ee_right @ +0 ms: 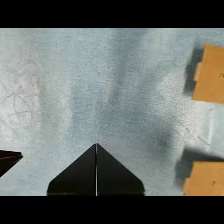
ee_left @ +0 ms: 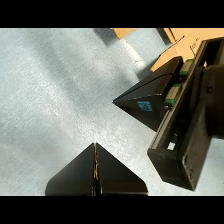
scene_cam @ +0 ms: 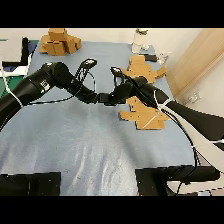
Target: Fold the box.
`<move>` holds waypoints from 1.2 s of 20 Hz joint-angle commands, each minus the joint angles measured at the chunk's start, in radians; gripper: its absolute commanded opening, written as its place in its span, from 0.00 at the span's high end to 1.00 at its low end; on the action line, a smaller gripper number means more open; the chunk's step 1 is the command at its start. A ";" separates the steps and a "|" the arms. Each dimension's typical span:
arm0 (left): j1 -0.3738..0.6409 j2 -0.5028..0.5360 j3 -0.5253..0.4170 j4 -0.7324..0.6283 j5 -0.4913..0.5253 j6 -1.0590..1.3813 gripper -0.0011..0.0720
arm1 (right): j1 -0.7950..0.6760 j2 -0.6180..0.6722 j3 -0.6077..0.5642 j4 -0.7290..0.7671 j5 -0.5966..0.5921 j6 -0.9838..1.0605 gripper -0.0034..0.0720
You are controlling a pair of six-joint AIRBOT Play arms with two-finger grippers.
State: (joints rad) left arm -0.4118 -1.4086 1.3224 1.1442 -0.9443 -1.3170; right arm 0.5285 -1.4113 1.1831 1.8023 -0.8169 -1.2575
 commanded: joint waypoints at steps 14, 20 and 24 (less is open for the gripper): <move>0.000 -0.006 -0.001 0.000 0.002 0.000 0.97 | 0.001 -0.005 0.000 -0.003 0.000 0.002 0.95; 0.000 -0.006 -0.001 0.000 0.002 0.000 0.97 | 0.001 -0.005 0.003 0.001 0.132 0.011 0.95; 0.000 -0.006 -0.001 0.000 0.003 0.000 0.97 | 0.001 -0.005 0.003 0.002 0.175 0.011 0.95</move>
State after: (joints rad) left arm -0.4118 -1.4147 1.3212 1.1439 -0.9424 -1.3174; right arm 0.5285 -1.4158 1.1854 1.8027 -0.6907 -1.2472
